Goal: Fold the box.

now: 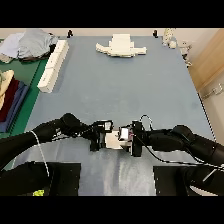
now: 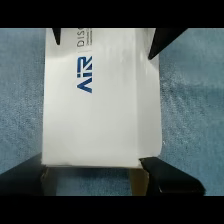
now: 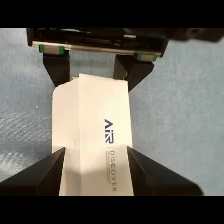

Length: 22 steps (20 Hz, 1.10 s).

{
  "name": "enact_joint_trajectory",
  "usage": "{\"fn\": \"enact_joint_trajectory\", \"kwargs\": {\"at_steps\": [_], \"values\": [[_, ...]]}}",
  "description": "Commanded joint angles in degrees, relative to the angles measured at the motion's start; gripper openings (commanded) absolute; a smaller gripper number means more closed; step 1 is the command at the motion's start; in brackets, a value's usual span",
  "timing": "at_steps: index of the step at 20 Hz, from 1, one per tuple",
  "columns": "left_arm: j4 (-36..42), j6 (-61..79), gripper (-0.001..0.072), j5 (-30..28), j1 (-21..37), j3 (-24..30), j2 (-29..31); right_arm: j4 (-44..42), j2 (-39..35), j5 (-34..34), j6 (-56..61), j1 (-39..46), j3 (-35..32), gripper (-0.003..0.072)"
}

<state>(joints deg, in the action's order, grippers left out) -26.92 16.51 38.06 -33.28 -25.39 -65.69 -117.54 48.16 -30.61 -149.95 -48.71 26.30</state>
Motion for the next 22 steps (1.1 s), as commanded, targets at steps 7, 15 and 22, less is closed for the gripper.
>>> {"fn": "enact_joint_trajectory", "kwargs": {"at_steps": [7,15,22], "values": [[-0.04,0.09,0.0525,0.00,0.04,-0.09,0.00,1.90,-0.37,0.13,-1.20,0.04,3.02,0.0581],[-0.04,0.09,0.0525,0.00,0.04,-0.09,0.00,8.00,-0.74,1.81,-1.18,0.13,3.04,0.0520],[-0.04,0.09,0.0524,0.00,0.04,-0.09,0.00,8.24,-0.74,4.57,-1.18,0.07,3.45,0.0519]]}}
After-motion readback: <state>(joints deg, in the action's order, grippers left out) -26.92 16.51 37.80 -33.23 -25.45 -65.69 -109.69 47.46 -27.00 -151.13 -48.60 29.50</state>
